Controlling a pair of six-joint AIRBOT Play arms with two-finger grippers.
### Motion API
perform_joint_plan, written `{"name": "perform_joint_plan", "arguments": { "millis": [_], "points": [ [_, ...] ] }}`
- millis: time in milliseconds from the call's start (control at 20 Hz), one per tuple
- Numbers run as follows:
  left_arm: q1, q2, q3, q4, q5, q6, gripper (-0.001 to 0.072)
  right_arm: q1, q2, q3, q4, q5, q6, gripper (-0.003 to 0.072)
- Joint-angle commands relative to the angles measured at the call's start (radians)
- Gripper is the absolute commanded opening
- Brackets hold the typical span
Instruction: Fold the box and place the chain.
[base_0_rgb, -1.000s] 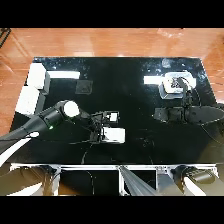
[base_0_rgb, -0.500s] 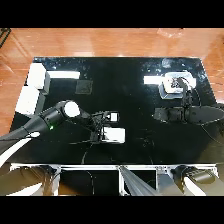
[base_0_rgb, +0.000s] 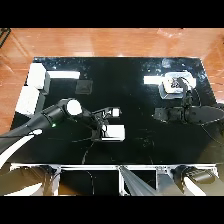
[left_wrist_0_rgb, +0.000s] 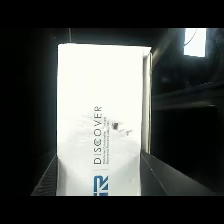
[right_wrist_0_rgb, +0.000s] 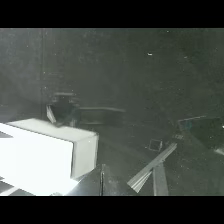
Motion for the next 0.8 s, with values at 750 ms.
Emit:
{"name": "perform_joint_plan", "arguments": {
  "millis": [750],
  "points": [
    [1.159,0.413,-0.106,0.399,-0.451,-0.533,0.0023,0.0,0.0,0.001,-0.001,-0.003,-0.037,0.0023]
  ]
}}
